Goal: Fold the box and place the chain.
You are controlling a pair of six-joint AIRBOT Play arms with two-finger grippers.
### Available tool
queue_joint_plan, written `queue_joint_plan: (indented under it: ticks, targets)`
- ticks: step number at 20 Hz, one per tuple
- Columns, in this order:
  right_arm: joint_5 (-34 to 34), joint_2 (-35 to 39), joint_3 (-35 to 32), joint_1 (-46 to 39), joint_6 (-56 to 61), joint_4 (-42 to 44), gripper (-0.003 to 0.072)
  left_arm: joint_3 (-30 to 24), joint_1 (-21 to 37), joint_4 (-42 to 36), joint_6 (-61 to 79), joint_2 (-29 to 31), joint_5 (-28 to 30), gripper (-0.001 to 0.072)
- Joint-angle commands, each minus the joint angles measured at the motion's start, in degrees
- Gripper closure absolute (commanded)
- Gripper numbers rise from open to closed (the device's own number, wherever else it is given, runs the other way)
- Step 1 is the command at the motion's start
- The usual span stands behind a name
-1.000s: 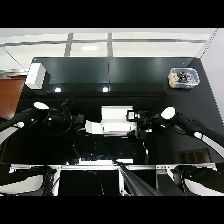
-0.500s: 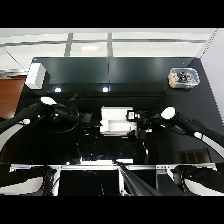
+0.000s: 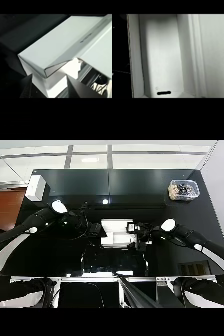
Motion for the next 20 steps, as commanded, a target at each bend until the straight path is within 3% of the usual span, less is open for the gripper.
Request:
queue_joint_plan:
  ticks: [1,16,20]
  targets:
    - [0.0,0.02,0.0,-0.02,0.0,0.02,0.0641,1.46,-2.19,3.67,-4.9,0.0,1.33,0.0223]
    - [0.0,0.02,0.0,-0.02,0.0,0.02,0.0641,1.51,-2.49,3.8,-7.8,-0.02,6.88,0.0223]
    - [0.0,0.02,0.0,-0.02,0.0,0.02,0.0641,1.51,-2.49,3.65,-7.61,-0.02,4.98,0.0222]
